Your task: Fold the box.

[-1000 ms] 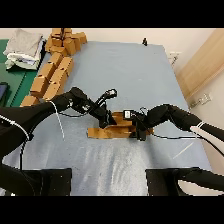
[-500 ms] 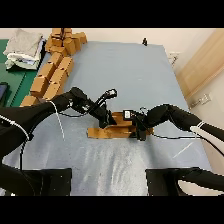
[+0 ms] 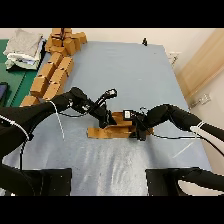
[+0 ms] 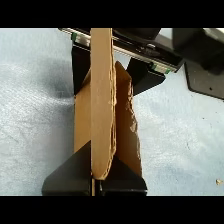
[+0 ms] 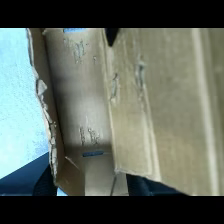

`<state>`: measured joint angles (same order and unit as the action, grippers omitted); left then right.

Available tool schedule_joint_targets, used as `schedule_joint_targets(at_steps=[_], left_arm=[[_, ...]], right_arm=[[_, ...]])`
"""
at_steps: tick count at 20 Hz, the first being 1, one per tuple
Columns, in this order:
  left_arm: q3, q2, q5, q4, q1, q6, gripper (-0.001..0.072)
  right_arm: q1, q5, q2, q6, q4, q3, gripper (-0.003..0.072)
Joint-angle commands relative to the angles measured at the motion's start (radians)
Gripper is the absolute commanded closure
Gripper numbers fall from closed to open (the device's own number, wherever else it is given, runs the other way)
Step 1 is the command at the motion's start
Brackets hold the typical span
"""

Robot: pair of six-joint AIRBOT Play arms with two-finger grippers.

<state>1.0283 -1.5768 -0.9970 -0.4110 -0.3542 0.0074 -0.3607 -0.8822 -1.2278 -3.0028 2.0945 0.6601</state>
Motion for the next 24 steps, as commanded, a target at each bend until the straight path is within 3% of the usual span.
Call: schedule_joint_targets(at_steps=[1, 16, 17, 18, 19, 24], left_arm=[[0.001, 0.000, 0.000, 0.000, -0.001, 0.000, 0.0698], [0.001, 0.000, 0.011, 0.003, 0.000, -0.029, 0.0695], [0.001, 0.000, 0.019, 0.003, 0.000, -0.037, 0.0623], [0.001, 0.000, 0.029, 0.003, 0.000, -0.044, 0.0358], [0.002, 0.000, 0.041, 0.007, 0.000, -0.057, 0.0212], [0.009, 0.040, 0.047, 0.002, 0.016, -0.091, 0.0207]], right_arm=[[-0.001, -0.002, 0.000, 0.000, 0.000, -0.001, 0.0184], [-0.001, -0.003, 0.000, 0.000, 0.000, -0.001, 0.0184], [-0.001, -0.008, 0.000, 0.000, 0.000, -0.001, 0.0184], [-0.001, -0.013, 0.000, 0.000, 0.000, -0.001, 0.0184], [-0.001, -0.015, 0.000, 0.000, 0.000, -0.001, 0.0184], [-0.001, -0.016, 0.000, 0.000, 0.000, -0.001, 0.0184]])
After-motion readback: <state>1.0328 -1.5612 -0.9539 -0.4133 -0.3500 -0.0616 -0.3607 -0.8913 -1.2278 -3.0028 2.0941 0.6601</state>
